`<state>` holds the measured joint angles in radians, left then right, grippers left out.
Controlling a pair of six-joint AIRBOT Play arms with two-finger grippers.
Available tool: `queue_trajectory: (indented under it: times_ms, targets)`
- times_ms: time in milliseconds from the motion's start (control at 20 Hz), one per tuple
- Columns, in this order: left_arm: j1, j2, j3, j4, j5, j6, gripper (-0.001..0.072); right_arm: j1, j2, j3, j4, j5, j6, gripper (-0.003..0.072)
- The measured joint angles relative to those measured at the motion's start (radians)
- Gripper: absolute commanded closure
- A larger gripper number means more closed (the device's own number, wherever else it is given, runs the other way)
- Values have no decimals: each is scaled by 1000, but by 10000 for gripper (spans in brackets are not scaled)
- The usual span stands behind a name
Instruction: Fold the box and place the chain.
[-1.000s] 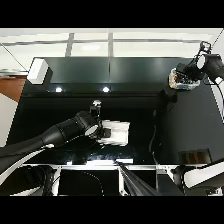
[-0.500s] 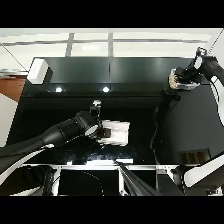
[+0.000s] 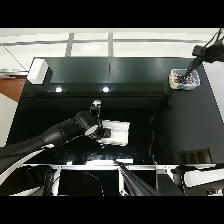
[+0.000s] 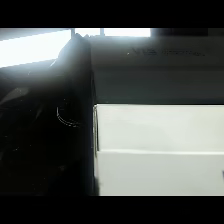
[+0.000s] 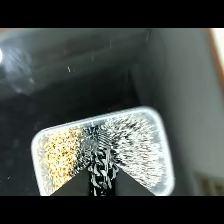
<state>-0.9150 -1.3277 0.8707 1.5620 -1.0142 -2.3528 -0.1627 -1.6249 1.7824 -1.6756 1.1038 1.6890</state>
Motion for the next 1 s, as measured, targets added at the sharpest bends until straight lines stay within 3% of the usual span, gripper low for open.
queue_trajectory:
  times_ms: [300, 650, 1000]
  targets:
    - [0, 0, 0, 0, 0, 0, 681, 0, 231, 12, 37, 26, -113, 657]
    - [0, 0, 0, 0, 0, 0, 682, 1, 473, 9, 221, 92, -188, 656]
    - [0, 0, 0, 0, 0, 0, 682, 96, 714, -134, 391, 216, -265, 657]
